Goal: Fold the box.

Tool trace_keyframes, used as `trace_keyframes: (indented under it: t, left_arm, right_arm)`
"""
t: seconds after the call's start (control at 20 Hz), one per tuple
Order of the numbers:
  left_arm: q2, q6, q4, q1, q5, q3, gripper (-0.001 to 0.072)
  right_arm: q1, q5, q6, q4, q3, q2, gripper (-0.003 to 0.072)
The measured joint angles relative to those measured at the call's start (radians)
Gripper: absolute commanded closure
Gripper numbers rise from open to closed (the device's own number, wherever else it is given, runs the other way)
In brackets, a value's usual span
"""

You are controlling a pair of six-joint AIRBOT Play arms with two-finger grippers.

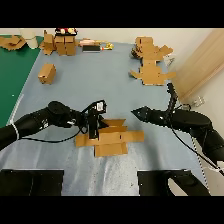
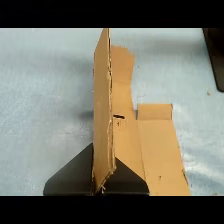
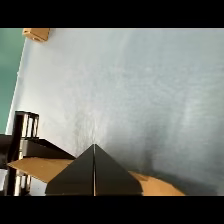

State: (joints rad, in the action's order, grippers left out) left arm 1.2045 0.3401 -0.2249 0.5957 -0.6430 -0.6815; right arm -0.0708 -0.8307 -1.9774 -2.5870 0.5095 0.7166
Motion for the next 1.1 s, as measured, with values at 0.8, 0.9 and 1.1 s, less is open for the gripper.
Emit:
trace_keyframes:
  t: [0.8, 0.9, 1.1]
  left_arm:
    - [-0.01, 0.139, 0.099, 0.034, -0.045, 0.078, 0.0696]
    - [-0.01, 0.129, 0.098, 0.034, -0.055, 0.08, 0.0696]
    - [-0.011, 0.098, 0.09, 0.034, -0.066, 0.082, 0.0696]
  right_arm:
    - [0.0, 0.0, 0.219, 0.299, -0.027, -0.006, 0.0682]
    - [0.0, 0.007, 0.221, 0.308, -0.03, -0.006, 0.0683]
    - [0.0, 0.015, 0.218, 0.318, -0.031, -0.006, 0.0683]
